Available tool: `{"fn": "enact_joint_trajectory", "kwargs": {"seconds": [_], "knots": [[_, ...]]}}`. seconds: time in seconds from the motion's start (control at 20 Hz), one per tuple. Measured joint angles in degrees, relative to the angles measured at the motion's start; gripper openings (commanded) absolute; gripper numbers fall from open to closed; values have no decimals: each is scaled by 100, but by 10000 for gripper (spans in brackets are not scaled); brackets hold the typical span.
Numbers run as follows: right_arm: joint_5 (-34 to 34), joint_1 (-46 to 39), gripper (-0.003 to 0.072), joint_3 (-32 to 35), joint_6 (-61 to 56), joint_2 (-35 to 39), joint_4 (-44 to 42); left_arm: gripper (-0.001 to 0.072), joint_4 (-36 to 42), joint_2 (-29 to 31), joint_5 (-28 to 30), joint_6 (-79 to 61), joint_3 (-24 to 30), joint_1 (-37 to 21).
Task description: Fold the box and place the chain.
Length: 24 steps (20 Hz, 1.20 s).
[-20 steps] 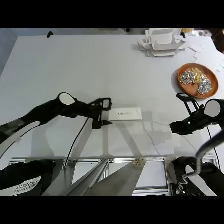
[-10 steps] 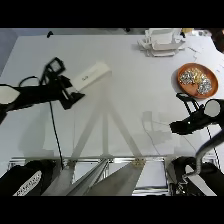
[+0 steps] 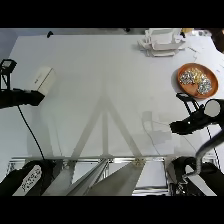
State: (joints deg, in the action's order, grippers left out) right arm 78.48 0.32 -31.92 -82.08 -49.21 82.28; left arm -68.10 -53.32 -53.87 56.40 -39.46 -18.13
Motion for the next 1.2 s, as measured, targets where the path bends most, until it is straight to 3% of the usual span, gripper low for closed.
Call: {"fn": "enact_joint_trajectory", "kwargs": {"seconds": [0.05,0.15,0.45,0.5,0.6,0.65,1.0,1.2], "knots": [[-2,0,17,0,0,0,2,52,-63,-122,-109,85,31,-129],[-2,0,17,0,-2,0,0,170,-129,-345,-254,190,66,-286],[0,0,17,0,-2,0,2,174,-310,-787,-481,380,103,-431],[0,0,17,0,-2,0,0,275,-339,-844,-511,396,107,-437],[0,0,17,0,-2,0,0,586,-374,-922,-573,420,111,-446],[0,0,17,0,-2,0,0,701,-413,-951,-623,437,114,-448],[0,0,17,0,0,0,0,691,-592,-938,-933,496,114,-431],[0,0,17,0,-2,0,0,690,-608,-319,-946,636,114,-258]]}}
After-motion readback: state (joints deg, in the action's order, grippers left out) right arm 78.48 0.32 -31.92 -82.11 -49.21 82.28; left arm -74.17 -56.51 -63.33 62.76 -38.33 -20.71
